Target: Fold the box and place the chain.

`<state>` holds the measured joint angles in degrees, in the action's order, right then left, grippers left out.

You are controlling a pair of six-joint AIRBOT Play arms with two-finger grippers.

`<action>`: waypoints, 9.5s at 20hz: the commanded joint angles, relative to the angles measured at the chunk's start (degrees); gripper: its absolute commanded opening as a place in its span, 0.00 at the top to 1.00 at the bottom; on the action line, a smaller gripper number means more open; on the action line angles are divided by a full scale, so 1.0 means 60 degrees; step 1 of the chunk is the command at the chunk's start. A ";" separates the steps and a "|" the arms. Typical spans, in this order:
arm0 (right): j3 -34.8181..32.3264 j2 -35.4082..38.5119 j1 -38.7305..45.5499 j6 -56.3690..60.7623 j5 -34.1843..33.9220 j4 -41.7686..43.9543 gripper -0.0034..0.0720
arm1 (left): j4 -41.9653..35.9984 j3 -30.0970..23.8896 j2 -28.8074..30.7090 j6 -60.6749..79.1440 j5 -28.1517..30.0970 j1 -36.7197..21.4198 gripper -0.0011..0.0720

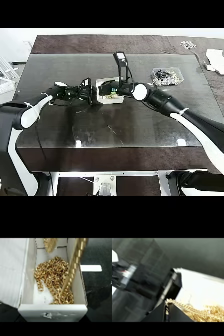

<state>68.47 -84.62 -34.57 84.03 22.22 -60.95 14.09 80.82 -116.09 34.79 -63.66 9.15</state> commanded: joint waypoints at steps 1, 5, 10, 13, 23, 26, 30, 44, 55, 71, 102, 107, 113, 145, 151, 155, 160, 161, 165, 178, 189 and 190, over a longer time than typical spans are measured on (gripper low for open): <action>-0.0073 -0.0754 0.0164 -0.0007 0.0011 0.0015 0.79 | 0.0004 0.0000 0.0004 0.0000 0.0000 -0.0004 0.42; -0.0066 -0.0601 0.0758 -0.0018 0.0022 -0.0026 0.19 | 0.0000 0.0000 0.0004 0.0000 0.0000 -0.0004 0.42; -0.1162 0.0605 0.1938 0.0841 0.0004 -0.1410 0.19 | 0.0000 0.0000 0.0004 0.0000 0.0000 -0.0004 0.42; -0.2721 0.1257 0.3202 0.1577 -0.0892 -0.1421 0.19 | 0.0000 0.0000 0.0004 0.0000 0.0000 -0.0004 0.42; -0.3308 0.0142 0.5056 0.2623 -0.2940 -0.1341 0.30 | 0.0004 0.0000 0.0004 0.0000 -0.0004 -0.0004 0.42; -0.3078 -0.0346 0.5140 0.2750 -0.3067 -0.1253 0.30 | 0.0004 0.0000 0.0004 0.0000 0.0000 -0.0004 0.42; -0.2218 -0.0991 0.5140 0.2750 -0.3064 -0.1242 0.30 | 0.0000 0.0000 0.0004 0.0000 0.0000 -0.0004 0.42; 0.0044 -0.3115 0.5257 0.2900 -0.2422 -0.0845 0.75 | 0.0004 0.0000 0.0004 0.0000 0.0000 -0.0004 0.42; 0.0481 0.0725 0.4524 0.1111 -0.2932 -0.1024 0.95 | 0.0004 0.0000 0.0004 0.0000 0.0000 -0.0004 0.42; 0.1563 0.3104 0.0732 -0.1333 -0.2787 -0.1027 0.95 | 0.0000 0.0000 0.0004 0.0000 0.0000 -0.0004 0.42; -0.1869 -0.0160 0.0539 0.0466 -0.1792 -0.0273 0.50 | 0.0000 0.0000 0.0004 0.0000 0.0000 -0.0004 0.41; -0.0969 0.1628 0.0627 -0.1351 -0.1701 -0.0412 0.37 | 0.0000 0.0000 0.0004 0.0000 0.0000 -0.0004 0.42; 0.0805 0.1596 0.3180 -0.5563 0.1745 0.0579 0.59 | 0.0000 0.0000 0.0004 0.0000 0.0000 -0.0004 0.42; 0.7399 -0.5475 0.4484 -1.0936 1.1129 0.4838 0.58 | 0.0004 0.0000 0.0004 0.0000 0.0000 -0.0004 0.42; 0.7388 -0.5482 0.4266 -1.0867 1.1242 0.4911 0.55 | 0.0004 0.0000 0.0004 0.0000 0.0000 -0.0004 0.42; 0.7300 -0.5526 0.4000 -1.0877 1.1205 0.4907 0.55 | 0.0004 0.0000 0.0004 0.0000 -0.0004 -0.0004 0.42; 0.7253 -0.5839 0.3989 -1.0947 1.1012 0.4911 0.55 | 0.0000 0.0000 0.0004 0.0000 0.0000 -0.0004 0.42; 0.7257 -0.5865 0.3989 -1.0943 1.0987 0.4911 0.55 | 0.0000 0.0000 0.0004 0.0000 0.0000 -0.0004 0.42; 0.7257 -0.5865 0.3989 -1.1060 1.0761 0.4907 0.55 | 0.0000 0.0000 0.0004 0.0000 0.0000 -0.0004 0.42; 0.7257 -0.5869 0.3985 -1.1628 1.0182 0.4903 0.56 | 0.0004 0.0000 0.0004 0.0000 0.0000 -0.0004 0.42; 0.7184 -0.5865 0.3861 -1.1632 1.0408 0.4470 0.56 | 0.0000 0.0000 0.0004 0.0000 0.0000 -0.0004 0.42; 0.7184 -0.5865 0.3861 -1.1748 1.0404 0.4473 0.57 | 0.0004 0.0000 0.0004 0.0000 0.0000 -0.0004 0.41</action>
<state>111.66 -119.79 -11.40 14.17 84.58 -33.76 14.06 80.82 -116.09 34.79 -63.64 9.10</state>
